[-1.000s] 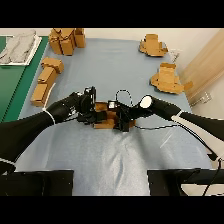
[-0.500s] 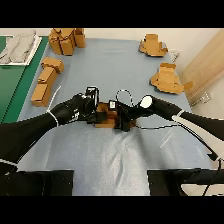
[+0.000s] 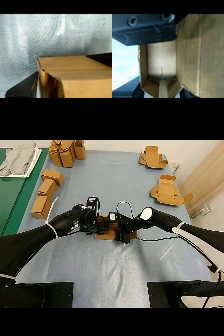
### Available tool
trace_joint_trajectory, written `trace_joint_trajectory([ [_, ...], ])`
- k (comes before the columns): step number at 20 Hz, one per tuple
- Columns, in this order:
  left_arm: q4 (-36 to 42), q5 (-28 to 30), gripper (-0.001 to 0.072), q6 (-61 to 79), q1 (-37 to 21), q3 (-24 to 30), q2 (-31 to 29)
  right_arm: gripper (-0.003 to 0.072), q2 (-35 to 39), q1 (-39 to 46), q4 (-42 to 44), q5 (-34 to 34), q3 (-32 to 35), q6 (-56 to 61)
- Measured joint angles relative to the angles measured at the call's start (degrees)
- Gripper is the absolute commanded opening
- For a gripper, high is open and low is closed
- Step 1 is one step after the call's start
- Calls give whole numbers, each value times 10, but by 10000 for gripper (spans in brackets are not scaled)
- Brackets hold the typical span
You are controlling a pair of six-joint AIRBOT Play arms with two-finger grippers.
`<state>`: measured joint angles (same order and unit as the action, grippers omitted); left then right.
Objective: Fold the box.
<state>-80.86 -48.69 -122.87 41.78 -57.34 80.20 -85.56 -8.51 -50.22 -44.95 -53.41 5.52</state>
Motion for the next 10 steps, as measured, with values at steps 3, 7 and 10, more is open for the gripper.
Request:
trace_joint_trajectory([
  [3,-7,-3,278,0,0,0,0,401,0,0,0,0,0,0],
  [7,-19,-5,226,-1,-1,0,0,401,0,0,1,0,0,0],
  [10,-31,7,226,-4,-1,0,7,401,0,0,2,0,0,0],
])
